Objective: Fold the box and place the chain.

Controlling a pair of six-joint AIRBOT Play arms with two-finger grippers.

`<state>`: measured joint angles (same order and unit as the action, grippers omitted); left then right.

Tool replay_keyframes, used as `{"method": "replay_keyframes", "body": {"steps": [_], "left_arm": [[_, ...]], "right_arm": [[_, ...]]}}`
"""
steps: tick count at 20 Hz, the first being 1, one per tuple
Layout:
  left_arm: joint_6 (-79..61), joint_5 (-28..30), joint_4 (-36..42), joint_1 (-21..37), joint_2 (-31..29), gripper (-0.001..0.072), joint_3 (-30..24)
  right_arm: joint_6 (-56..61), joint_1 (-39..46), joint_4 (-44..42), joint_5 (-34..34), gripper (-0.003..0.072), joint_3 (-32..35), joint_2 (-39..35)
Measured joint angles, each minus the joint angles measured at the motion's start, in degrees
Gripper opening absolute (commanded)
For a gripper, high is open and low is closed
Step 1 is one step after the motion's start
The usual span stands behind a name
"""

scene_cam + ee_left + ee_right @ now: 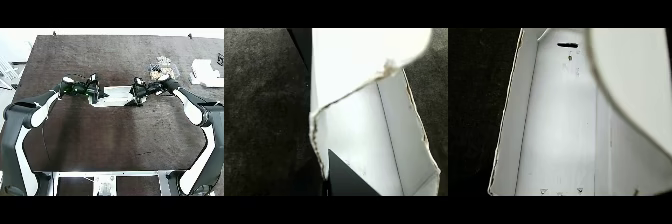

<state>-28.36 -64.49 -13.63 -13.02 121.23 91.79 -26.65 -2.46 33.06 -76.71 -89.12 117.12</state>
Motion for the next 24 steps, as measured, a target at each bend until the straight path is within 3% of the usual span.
{"method": "replay_keyframes", "body": {"steps": [20,24], "left_arm": [[0.0,0.0,0.0,0.0,0.0,0.0022,0.0],[0.0,0.0,0.0,0.0,0.0,0.0021,0.0]], "right_arm": [[-0.1,-0.6,-2.4,-0.2,0.0631,-0.4,1.8],[0.5,-0.6,-2.8,-0.3,0.0585,-0.4,1.9]]}}
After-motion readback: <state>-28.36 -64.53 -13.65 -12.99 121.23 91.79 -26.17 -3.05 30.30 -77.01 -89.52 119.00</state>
